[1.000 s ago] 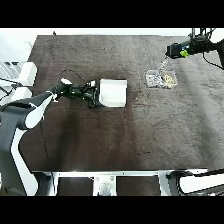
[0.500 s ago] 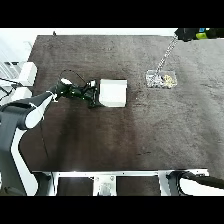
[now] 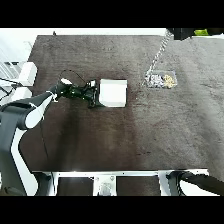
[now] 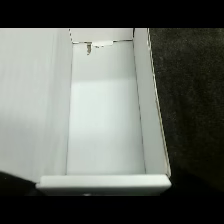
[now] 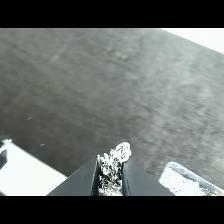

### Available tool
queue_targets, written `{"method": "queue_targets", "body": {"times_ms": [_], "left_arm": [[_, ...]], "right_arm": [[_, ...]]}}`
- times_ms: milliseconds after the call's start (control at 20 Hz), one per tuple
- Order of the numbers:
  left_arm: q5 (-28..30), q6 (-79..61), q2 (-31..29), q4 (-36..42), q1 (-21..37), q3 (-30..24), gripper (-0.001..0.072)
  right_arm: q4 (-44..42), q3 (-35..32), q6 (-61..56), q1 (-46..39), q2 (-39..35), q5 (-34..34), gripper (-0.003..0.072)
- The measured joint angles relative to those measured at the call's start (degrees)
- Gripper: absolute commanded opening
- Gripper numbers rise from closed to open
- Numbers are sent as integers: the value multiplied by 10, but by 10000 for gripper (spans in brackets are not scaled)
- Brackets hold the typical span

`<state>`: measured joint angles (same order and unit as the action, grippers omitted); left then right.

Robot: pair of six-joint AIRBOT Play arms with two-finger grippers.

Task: Fold the box and place the chain.

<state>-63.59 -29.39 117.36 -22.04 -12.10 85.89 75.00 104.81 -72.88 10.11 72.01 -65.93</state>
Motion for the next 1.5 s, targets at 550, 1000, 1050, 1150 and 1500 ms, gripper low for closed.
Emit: {"method": "queue_targets", "body": {"times_ms": [550,1000,1050,1150,1500], "left_arm": [[0,0,0,0,0,0,348],[0,0,0,0,0,0,347],[0,0,0,0,0,0,347],[0,0,0,0,0,0,347],[0,0,0,0,0,0,347]], "right_arm": [[0,-2,16,76,-3,-18,4],[-27,-2,30,115,-3,-12,4],[-29,-2,31,118,-3,-12,4],[-34,-2,33,123,-3,-11,4],[-54,-47,43,142,8,3,4]]}}
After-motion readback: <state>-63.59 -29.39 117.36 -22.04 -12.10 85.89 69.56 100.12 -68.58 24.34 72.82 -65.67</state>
